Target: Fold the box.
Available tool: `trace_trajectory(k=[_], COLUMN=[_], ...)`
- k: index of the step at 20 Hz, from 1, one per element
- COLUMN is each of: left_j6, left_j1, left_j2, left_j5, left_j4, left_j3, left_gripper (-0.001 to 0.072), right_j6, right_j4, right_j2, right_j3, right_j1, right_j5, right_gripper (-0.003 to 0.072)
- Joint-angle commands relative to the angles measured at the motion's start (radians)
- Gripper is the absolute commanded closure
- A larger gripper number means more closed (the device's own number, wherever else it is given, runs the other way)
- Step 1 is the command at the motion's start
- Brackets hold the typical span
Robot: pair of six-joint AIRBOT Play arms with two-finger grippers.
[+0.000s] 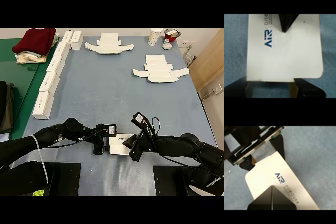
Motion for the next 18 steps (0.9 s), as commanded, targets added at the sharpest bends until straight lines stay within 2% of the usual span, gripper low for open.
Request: trace_trajectory(k=[1,2,3,4,5,6,7,8,10,11,18], left_j6=[0.0,0.0,0.0,0.0,0.0,0.0,0.0,0.0,0.0,0.0,0.0], left_j1=[0.0,0.0,0.0,0.0,0.0,0.0,0.0,0.0,0.0,0.0,0.0], left_j2=[0.0,0.0,0.0,0.0,0.0,0.0,0.0,0.0,0.0,0.0,0.0], left_j5=[0.001,0.0,0.0,0.0,0.001,0.0,0.0,0.001,0.0,0.0,0.0], left_j4=[0.0,0.0,0.0,0.0,0.0,0.0,0.0,0.0,0.0,0.0,0.0], left_j3=[0.001,0.001,0.001,0.001,0.001,0.001,0.001,0.001,0.001,0.001,0.001], left_gripper=[0.0244,0.0244,0.0244,0.0244,0.0244,0.0244,0.0244,0.0244,0.0244,0.0244,0.0244], right_j6=[-0.008,-0.021,-0.06,-0.117,-0.187,-0.253,-0.307,-0.351,-0.432,-0.467,-0.563], right_j4=[-0.065,-0.093,-0.115,-0.119,-0.119,-0.119,-0.119,-0.119,-0.118,-0.118,-0.182], right_j2=[0.027,0.039,0.045,0.045,0.043,0.042,0.042,0.042,0.042,0.042,-0.039], right_j3=[0.002,0.01,0.02,0.03,0.04,0.05,0.052,0.051,0.051,0.051,0.05], right_j1=[0.034,0.034,0.034,0.034,0.034,0.034,0.034,0.034,0.034,0.034,0.034], right_j5=[0.033,0.027,0.019,0.005,-0.019,-0.048,-0.058,-0.067,-0.073,-0.072,-0.031], right_gripper=[0.0682,0.0679,0.0548,0.0382,0.0305,0.0297,0.0227,0.0199,0.019,0.0137,0.0138])
